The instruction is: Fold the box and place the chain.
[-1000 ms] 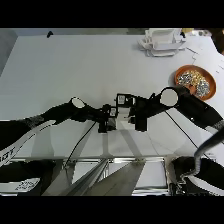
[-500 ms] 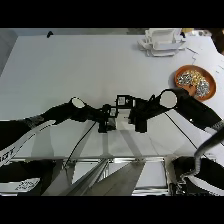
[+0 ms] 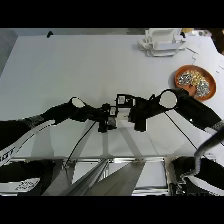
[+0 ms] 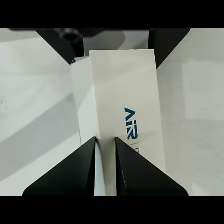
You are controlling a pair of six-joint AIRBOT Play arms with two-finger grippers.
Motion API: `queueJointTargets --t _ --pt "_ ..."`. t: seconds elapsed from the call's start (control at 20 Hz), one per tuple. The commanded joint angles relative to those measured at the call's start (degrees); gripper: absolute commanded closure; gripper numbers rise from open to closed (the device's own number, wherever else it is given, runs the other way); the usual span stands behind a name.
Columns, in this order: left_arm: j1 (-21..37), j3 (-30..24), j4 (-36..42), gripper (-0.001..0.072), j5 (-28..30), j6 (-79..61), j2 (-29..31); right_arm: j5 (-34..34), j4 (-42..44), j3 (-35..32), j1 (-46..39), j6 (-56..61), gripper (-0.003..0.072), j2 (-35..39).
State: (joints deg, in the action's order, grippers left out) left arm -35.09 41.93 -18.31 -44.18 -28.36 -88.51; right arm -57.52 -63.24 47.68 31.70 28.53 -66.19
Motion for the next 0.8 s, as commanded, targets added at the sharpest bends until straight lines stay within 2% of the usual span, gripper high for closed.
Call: queueJointTargets --t 0.0,0.3,0.4,0.55,0.6,0.65,0.7,0.75 --pt "-0.02 -0.02 -0.15 0.0570 -0.22 -0.11 0.02 0.66 -0.61 0.00 0.02 0.17 0.0629 0.00" --pt "-0.02 -0.02 -0.15 0.0570 -0.22 -0.11 0.02 0.57 -1.25 -0.07 0.02 1.64 0.0624 0.00" --pt "-0.02 -0.02 -0.15 0.0570 -0.20 -0.11 0.02 0.70 -1.18 -0.81 0.70 1.62 0.0577 0.00" --pt "-0.02 -0.02 -0.15 0.0570 -0.22 -0.11 0.02 0.74 -1.20 -1.79 2.29 1.62 0.0576 0.00" --pt "-0.02 -0.02 -0.15 0.0570 -0.22 -0.11 0.02 0.70 -1.18 -1.79 2.34 1.64 0.0547 0.00" --pt "-0.02 -0.02 -0.15 0.0570 -0.22 -0.11 0.02 0.44 -1.22 -1.79 2.34 1.64 0.0483 0.00" --pt "-0.02 -0.02 -0.15 0.0570 -0.22 -0.11 0.02 -0.15 -1.25 -1.79 2.34 1.64 0.0475 0.00" --pt "-0.02 -0.02 -0.15 0.0570 -0.22 -0.11 0.02 -0.81 -1.22 -1.79 2.34 1.64 0.0433 0.00"
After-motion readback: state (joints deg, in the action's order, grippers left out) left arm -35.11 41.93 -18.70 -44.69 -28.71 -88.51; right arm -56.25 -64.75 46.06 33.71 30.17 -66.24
